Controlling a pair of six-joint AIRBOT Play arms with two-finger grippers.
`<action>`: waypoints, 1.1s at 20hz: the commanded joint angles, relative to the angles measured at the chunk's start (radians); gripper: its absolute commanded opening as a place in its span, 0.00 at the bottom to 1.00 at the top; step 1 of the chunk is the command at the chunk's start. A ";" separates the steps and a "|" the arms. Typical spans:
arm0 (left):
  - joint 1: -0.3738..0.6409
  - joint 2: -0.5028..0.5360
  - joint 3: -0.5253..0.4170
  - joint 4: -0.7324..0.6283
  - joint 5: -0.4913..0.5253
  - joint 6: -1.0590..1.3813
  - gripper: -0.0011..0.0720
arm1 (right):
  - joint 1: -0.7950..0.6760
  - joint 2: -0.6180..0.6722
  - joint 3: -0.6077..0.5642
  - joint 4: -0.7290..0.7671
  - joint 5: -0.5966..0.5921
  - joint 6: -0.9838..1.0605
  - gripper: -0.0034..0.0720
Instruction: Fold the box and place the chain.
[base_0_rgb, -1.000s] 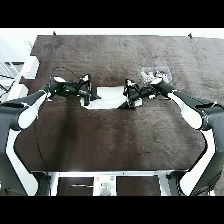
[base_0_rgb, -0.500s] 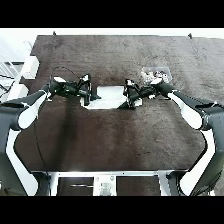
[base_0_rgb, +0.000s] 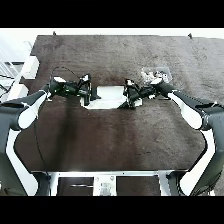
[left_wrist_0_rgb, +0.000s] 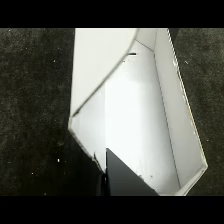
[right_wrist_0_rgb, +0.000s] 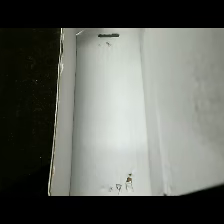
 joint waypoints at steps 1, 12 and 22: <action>0.001 0.000 0.000 0.000 0.001 0.000 0.04 | 0.001 0.000 0.000 0.000 0.002 0.000 0.76; 0.051 0.002 0.092 -0.051 -0.216 -0.117 0.67 | 0.001 0.000 0.000 0.000 0.002 0.000 0.76; 0.138 0.030 0.244 -0.071 -0.466 -0.334 0.03 | 0.001 0.000 0.000 0.000 0.002 0.000 0.76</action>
